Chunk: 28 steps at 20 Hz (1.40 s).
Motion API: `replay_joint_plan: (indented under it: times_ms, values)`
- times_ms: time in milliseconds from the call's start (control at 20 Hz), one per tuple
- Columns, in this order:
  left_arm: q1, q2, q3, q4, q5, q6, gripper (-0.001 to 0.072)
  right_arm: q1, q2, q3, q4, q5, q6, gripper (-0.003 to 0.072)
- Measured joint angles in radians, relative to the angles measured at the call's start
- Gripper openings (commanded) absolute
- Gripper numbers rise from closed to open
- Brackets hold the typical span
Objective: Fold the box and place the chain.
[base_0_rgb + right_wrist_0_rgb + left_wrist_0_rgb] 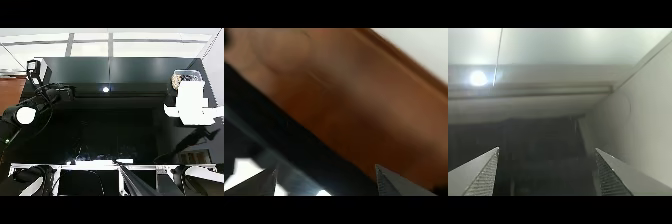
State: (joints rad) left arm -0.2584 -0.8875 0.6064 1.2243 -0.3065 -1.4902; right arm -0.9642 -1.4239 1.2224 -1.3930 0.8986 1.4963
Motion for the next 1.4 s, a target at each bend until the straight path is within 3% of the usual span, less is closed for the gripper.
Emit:
replay_joint_plan:
  times_ms: [250,500,600,700,850,1000,1250,1400]
  values:
    - [-0.001,-0.004,0.000,-0.002,-0.061,-0.002,0.0713,-0.087,-0.146,0.054,0.346,0.190,-0.387,0.0711]
    - [-0.001,-0.005,0.000,-0.003,-0.087,-0.002,0.0713,-0.014,-0.238,0.121,0.402,0.280,-0.613,0.0709]
    - [-0.001,-0.005,0.000,-0.003,-0.090,-0.002,0.0713,0.018,-0.269,0.151,0.385,0.304,-0.649,0.0534]
    - [-0.001,-0.005,0.000,-0.003,-0.094,-0.002,0.0713,0.038,-0.288,0.167,0.368,0.323,-0.661,0.0532]
    - [-0.001,-0.005,0.000,-0.003,-0.094,-0.003,0.0713,0.050,-0.301,0.179,0.348,0.344,-0.663,0.0248]
    - [-0.001,-0.005,0.000,-0.003,-0.094,-0.003,0.0713,0.056,-0.306,0.184,0.338,0.376,-0.658,0.0019]
    - [-0.001,-0.005,0.000,-0.003,-0.090,-0.003,0.0712,0.093,-0.293,0.184,0.315,0.473,-0.641,0.0014]
    - [-0.001,-0.005,0.000,-0.003,-0.090,-0.003,0.0712,0.132,-0.238,0.148,0.388,0.508,-0.642,0.0014]
